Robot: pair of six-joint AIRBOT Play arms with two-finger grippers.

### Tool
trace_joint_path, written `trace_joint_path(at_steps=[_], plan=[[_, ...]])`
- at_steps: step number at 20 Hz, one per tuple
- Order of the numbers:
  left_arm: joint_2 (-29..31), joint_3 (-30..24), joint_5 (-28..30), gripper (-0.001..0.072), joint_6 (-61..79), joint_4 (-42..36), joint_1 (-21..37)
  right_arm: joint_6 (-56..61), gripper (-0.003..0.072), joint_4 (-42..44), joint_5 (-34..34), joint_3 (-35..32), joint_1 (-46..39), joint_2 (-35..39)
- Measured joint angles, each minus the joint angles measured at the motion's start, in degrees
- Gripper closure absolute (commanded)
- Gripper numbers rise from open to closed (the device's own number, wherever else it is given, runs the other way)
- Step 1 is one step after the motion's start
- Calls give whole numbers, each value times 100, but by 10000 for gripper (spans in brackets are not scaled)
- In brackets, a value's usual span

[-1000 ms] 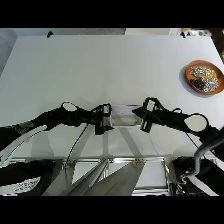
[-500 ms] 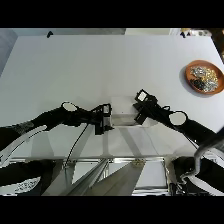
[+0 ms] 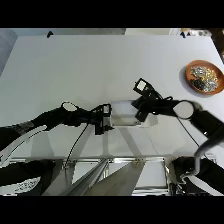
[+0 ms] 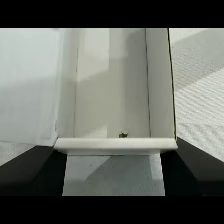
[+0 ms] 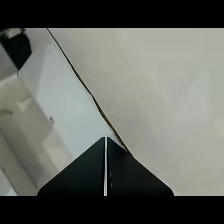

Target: Fold the box and place the chain.

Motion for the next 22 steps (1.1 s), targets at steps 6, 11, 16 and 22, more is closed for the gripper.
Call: trace_joint_path(at_steps=[6,11,16,22], plan=[[0,0,0,575,0,0,0,-422,668,-1143,2813,693,-890,11],[0,0,0,575,0,0,0,-1606,371,-1338,3536,699,-1137,-240],[0,0,0,575,0,0,0,-2341,519,-999,3139,472,-1182,-629],[0,0,0,575,0,0,0,-3587,580,-483,2361,11,-1189,-761]])
